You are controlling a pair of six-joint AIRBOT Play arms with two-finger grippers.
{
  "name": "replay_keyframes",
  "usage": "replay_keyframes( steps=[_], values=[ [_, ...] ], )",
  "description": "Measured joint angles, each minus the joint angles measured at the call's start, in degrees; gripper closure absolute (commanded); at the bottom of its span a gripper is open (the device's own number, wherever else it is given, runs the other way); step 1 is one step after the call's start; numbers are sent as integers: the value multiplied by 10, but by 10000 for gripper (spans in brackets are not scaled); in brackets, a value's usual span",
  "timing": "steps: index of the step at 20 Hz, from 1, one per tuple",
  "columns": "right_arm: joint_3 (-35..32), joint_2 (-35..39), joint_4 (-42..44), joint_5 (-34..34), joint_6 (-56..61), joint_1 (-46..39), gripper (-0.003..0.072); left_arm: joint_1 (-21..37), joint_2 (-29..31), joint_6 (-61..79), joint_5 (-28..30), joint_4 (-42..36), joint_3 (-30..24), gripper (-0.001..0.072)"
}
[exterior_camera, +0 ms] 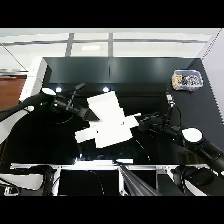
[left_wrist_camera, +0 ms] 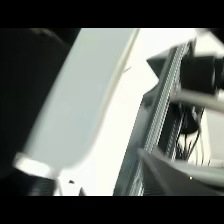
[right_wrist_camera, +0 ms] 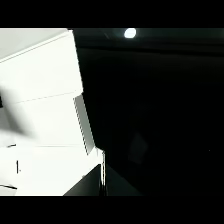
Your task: Fold the box and place the chain.
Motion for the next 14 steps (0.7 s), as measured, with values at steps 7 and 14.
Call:
replay_keyframes(
  steps=[7,14],
  values=[
    [0,0,0,-2,0,0,665,-26,-40,23,-62,57,57,679],
    [30,0,-33,64,7,-44,-23,-32,-19,20,-80,76,73,684]
  ],
)
